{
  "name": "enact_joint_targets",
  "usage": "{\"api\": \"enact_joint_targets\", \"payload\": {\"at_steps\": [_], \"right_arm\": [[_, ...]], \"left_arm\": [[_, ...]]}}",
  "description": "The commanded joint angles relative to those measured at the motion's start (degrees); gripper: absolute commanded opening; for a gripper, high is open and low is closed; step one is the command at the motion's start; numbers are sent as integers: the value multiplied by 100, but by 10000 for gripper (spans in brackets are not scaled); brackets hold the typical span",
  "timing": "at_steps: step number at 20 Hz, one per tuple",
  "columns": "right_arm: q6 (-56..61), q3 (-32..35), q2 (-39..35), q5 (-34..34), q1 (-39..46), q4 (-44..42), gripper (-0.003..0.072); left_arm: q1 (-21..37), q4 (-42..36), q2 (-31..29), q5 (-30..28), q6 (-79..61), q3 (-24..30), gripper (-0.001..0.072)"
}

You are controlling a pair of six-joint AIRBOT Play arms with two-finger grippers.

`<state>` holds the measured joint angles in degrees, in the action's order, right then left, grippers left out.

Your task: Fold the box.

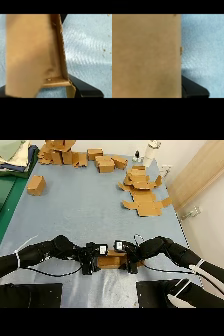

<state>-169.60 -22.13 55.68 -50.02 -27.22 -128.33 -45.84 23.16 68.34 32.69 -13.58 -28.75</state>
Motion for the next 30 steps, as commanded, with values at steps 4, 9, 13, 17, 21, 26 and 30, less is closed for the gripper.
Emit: {"api": "enact_joint_targets", "payload": {"at_steps": [4,9,13,17,21,26,30], "right_arm": [[4,-4,-2,2,-2,-4,494],[4,-4,-4,2,-2,-4,494],[4,-4,-2,2,-2,-4,494],[4,-4,-2,0,-2,-2,494],[4,-4,-4,2,-2,-4,494],[4,-4,-4,2,-4,-4,494],[4,-4,-4,2,-2,-4,494]], "left_arm": [[-59,7,2,-254,13,2,588],[-59,7,2,-531,11,2,587],[-59,4,0,-568,11,2,588],[-59,4,0,-345,11,2,588],[-59,4,0,-308,11,2,587],[-55,13,0,33,7,0,603],[-48,24,0,103,-9,2,709]]}}
